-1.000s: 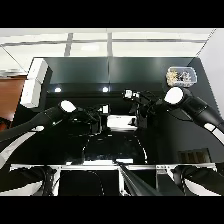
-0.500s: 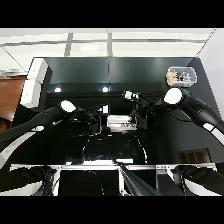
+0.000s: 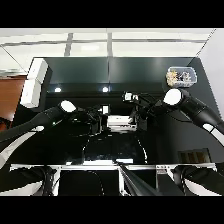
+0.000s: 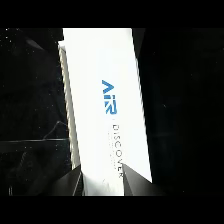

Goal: Fold the box and place the chain.

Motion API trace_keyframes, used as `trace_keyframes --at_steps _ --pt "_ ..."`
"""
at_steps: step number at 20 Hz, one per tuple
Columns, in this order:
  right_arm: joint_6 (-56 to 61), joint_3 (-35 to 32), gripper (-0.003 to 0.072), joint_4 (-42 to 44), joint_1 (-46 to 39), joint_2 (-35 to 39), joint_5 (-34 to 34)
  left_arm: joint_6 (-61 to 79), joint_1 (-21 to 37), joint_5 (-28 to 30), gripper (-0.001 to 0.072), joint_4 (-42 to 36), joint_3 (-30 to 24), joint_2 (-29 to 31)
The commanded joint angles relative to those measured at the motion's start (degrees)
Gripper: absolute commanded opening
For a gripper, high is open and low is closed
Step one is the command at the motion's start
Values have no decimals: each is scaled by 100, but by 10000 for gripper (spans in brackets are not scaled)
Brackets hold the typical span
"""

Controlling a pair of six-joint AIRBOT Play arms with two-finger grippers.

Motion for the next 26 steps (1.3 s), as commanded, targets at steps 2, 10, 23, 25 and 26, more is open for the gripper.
trace_keyframes --at_steps 2,10,23,25,26 --pt "2 -4 274 -28 4 -2 17 -2 -2 4 423 0 0 -4" --pt "2 -24 387 -31 4 -79 7 -2 -2 4 424 0 0 -4" --pt "1827 68 385 17 -151 472 417 -2 -2 4 423 0 0 -4" --pt "3104 63 303 20 -382 577 844 -2 -2 2 423 0 0 -4" --pt "3405 -13 52 138 -455 570 1036 -2 -2 2 423 0 2 -4"
